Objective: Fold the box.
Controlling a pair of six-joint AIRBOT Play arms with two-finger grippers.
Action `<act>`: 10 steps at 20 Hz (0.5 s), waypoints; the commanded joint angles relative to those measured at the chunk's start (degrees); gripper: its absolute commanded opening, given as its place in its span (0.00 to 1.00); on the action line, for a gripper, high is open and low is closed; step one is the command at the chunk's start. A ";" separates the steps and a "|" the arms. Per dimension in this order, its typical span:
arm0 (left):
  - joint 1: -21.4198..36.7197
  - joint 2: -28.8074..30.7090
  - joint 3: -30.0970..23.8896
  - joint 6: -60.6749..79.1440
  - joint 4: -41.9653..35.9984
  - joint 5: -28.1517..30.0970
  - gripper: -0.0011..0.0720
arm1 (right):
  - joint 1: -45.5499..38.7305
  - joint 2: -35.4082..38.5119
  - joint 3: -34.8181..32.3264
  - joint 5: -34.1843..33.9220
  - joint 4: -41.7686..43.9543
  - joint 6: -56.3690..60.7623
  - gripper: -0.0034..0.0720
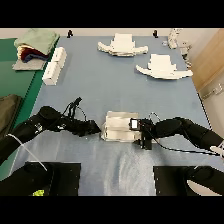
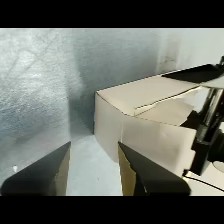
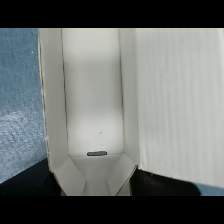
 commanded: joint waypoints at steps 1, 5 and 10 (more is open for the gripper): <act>0.02 0.00 0.26 0.39 -3.54 0.31 0.64 | 0.00 0.02 0.04 0.00 0.02 0.00 0.73; -0.02 -0.02 0.24 1.27 -8.04 1.11 0.64 | 0.00 0.02 0.04 0.02 0.00 0.00 0.73; -4.46 0.00 1.57 2.27 -7.04 1.99 0.64 | 0.00 0.02 0.04 0.00 0.00 0.00 0.73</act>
